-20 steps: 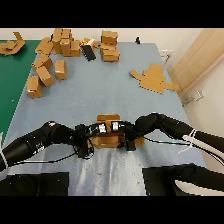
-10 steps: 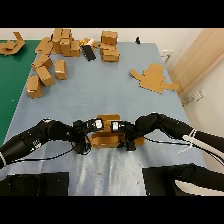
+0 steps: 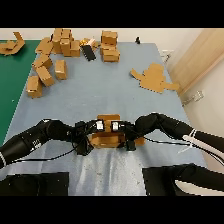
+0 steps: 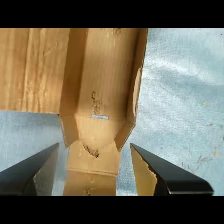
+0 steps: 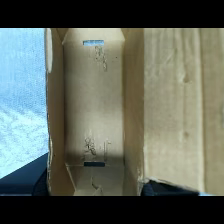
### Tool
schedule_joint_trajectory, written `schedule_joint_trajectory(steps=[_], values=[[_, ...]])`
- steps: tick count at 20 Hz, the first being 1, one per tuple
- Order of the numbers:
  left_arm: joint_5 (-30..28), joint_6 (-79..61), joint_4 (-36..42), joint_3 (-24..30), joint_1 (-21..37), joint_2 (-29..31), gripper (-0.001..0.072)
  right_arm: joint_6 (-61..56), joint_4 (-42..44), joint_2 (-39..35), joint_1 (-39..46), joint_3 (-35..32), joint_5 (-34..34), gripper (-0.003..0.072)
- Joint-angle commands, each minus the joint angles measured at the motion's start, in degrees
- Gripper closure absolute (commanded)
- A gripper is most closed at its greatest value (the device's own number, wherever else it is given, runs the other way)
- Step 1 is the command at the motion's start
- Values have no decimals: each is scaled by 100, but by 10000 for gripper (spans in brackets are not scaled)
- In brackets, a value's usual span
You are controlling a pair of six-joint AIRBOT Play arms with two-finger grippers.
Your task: Fold the box.
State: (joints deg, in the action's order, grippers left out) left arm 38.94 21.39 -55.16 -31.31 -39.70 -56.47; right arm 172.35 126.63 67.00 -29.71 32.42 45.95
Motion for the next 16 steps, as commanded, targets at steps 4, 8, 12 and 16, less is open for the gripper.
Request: schedule_joint_trajectory(steps=[4, 8, 12, 16], values=[[-24, -190, 308, -4, 2, -4, 23, 0, 2, -4, -2, 0, 0, 104], [-127, -258, 376, -4, 2, -94, 207, 0, 2, -4, -2, 0, 0, 104], [-133, -258, 369, -4, 4, -109, 292, 0, 2, -4, -2, 0, 0, 104], [-247, -258, 382, -4, 2, -109, 500, 0, 2, -4, -2, 0, 0, 104]])
